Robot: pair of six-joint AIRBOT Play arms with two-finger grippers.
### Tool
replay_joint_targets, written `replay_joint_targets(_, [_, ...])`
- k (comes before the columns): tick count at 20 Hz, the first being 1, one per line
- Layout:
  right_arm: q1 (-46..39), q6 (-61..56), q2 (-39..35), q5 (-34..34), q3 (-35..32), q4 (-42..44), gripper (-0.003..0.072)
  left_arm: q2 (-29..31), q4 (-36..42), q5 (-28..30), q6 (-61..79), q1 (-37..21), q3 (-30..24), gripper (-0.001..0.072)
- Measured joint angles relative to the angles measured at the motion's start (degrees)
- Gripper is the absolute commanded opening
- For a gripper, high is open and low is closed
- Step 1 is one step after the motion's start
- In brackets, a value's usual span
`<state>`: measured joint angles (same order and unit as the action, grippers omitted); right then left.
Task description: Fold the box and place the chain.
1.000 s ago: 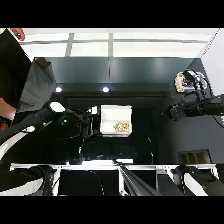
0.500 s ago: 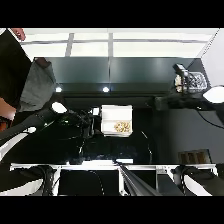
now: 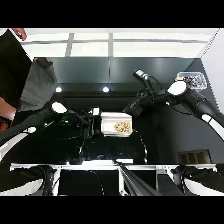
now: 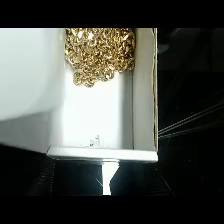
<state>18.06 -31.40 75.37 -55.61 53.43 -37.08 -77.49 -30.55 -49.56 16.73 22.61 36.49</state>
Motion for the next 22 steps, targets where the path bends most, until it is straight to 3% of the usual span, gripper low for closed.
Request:
replay_joint_targets(8, [3.23,15.06,0.22,-7.48,0.13,-3.91,0.0708,0.0,-0.02,0.0,-0.04,0.0,0.0,0.0441])
replay_joint_targets(22, [8.37,10.58,-2.75,-8.66,-0.33,-10.38,0.0707,0.0,-0.04,-0.02,-0.02,0.0,0.0,0.0441])
